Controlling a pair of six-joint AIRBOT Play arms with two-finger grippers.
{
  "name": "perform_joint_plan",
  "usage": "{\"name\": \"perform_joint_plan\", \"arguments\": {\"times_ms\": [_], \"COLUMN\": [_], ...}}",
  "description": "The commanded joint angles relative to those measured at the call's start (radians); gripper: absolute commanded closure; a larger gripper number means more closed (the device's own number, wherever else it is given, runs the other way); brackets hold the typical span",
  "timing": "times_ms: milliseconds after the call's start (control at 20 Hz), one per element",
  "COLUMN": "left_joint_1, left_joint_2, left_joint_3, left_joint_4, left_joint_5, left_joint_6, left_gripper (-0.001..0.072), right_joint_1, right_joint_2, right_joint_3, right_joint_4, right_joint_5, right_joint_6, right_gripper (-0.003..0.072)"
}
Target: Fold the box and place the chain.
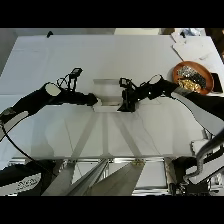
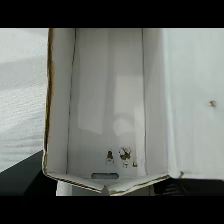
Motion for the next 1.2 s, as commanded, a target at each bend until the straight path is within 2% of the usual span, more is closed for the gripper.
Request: {"name": "perform_joint_plan", "arguments": {"times_ms": [0, 200, 300, 400, 550, 850, 900, 1000, 1150], "left_joint_1": [-0.015, -0.090, -0.121, -0.150, -0.193, -0.218, -0.218, -0.222, -0.229], "left_joint_2": [0.000, -0.014, -0.038, -0.068, -0.101, -0.157, -0.162, -0.168, -0.192], "left_joint_3": [0.026, 0.104, 0.140, 0.161, 0.192, 0.288, 0.293, 0.293, 0.294], "left_joint_4": [0.051, 0.384, 0.473, 0.482, 0.487, 0.612, 0.612, 0.612, 0.612], "left_joint_5": [-0.029, -0.095, -0.140, -0.164, -0.187, -0.297, -0.300, -0.303, -0.307], "left_joint_6": [-0.079, -0.345, -0.449, -0.499, -0.534, -0.727, -0.754, -0.774, -0.813], "left_gripper": [0.0252, 0.0273, 0.0274, 0.0317, 0.0318, 0.0319, 0.0357, 0.0497, 0.0505], "right_joint_1": [0.000, 0.000, 0.000, 0.000, 0.000, 0.000, 0.000, 0.000, 0.000], "right_joint_2": [0.000, 0.000, 0.000, 0.000, 0.000, 0.000, 0.000, 0.000, 0.000], "right_joint_3": [0.001, 0.001, 0.001, 0.001, 0.001, 0.001, 0.001, 0.001, 0.001], "right_joint_4": [0.000, 0.000, 0.000, 0.000, 0.000, 0.000, 0.000, 0.000, 0.000], "right_joint_5": [0.000, 0.000, 0.000, 0.000, 0.000, 0.001, 0.000, 0.001, 0.001], "right_joint_6": [0.000, 0.000, 0.000, 0.000, 0.000, 0.000, 0.000, 0.000, 0.000], "right_gripper": [0.0156, 0.0156, 0.0156, 0.0156, 0.0156, 0.0156, 0.0156, 0.0156, 0.0156]}}
